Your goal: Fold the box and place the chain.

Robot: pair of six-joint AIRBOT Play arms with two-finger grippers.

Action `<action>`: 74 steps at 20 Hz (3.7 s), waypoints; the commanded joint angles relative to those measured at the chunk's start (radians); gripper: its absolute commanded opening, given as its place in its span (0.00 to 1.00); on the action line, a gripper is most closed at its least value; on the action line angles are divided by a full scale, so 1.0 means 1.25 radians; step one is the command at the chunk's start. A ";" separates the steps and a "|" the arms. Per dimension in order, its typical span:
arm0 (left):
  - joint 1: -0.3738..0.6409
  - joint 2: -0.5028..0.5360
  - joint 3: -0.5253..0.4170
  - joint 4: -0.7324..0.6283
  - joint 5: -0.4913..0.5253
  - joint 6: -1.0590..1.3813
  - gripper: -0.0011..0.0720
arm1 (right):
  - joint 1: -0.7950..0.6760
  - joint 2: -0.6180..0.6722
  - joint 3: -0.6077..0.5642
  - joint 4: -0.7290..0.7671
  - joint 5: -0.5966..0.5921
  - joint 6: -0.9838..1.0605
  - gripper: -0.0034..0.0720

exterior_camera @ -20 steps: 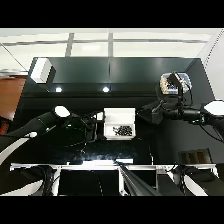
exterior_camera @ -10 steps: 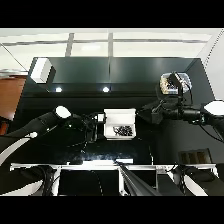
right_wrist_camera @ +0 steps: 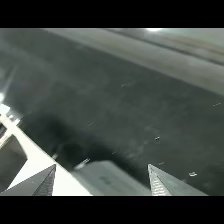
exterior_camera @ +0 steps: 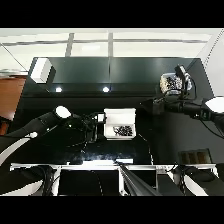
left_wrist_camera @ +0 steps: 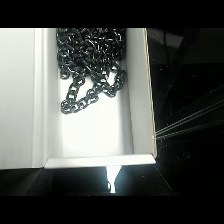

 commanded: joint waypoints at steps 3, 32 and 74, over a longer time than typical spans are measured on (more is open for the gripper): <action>0.000 -0.001 0.001 0.001 0.000 0.000 0.61 | 0.059 -0.105 0.111 -0.134 -0.027 0.099 0.98; 0.000 -0.001 0.001 0.001 0.000 0.000 0.61 | 0.215 -0.222 0.186 -0.248 0.345 -0.230 0.99; 0.000 -0.001 0.001 0.001 0.000 0.000 0.61 | 0.315 -0.226 0.185 -0.385 0.262 -0.172 0.36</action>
